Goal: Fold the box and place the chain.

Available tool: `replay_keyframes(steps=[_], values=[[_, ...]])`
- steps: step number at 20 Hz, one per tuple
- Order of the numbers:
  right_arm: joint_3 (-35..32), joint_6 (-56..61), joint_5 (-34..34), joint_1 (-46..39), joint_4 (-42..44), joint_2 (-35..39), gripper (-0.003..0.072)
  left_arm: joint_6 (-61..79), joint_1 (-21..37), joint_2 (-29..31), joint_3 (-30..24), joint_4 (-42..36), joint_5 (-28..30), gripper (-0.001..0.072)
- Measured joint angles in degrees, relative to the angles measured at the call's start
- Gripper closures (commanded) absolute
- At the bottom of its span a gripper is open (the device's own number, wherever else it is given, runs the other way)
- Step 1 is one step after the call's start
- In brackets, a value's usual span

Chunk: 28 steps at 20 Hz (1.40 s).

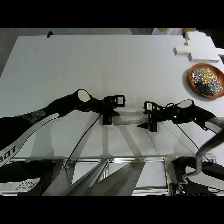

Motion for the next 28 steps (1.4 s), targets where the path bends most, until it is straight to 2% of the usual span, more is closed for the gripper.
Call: replay_keyframes(steps=[3, 28], values=[[-0.2, 0.0, -0.3, 0.0, 0.0, 0.0, 0.0288, 0.0, 0.0, 0.0, 0.0, 0.0, 0.0, 0.0696], [-0.3, 0.1, -0.3, 0.0, -0.3, 0.0, 0.0274, 0.0, 0.0, 0.0, 0.0, 0.0, 0.0, 0.0696]])
